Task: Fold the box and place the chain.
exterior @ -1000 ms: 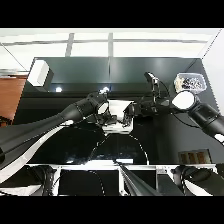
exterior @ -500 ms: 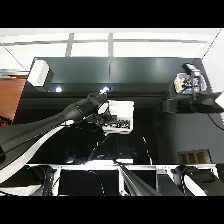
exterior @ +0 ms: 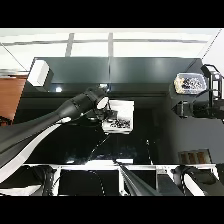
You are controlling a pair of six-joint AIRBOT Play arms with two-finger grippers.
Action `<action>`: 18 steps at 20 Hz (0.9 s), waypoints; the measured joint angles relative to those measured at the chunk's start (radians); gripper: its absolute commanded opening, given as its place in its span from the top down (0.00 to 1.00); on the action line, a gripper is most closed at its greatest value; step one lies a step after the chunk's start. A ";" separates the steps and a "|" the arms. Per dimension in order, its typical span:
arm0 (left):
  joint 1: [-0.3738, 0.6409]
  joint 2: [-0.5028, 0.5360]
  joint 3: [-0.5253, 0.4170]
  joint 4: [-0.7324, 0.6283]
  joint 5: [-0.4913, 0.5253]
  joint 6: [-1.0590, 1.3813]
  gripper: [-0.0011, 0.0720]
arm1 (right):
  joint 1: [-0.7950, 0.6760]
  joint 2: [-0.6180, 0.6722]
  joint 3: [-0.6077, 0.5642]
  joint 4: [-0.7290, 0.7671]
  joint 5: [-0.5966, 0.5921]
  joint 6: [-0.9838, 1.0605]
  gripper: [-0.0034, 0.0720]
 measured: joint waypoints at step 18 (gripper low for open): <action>0.684 0.373 -0.542 -0.766 0.142 1.336 0.02 | -0.003 0.003 -0.005 -0.006 -0.011 0.035 0.46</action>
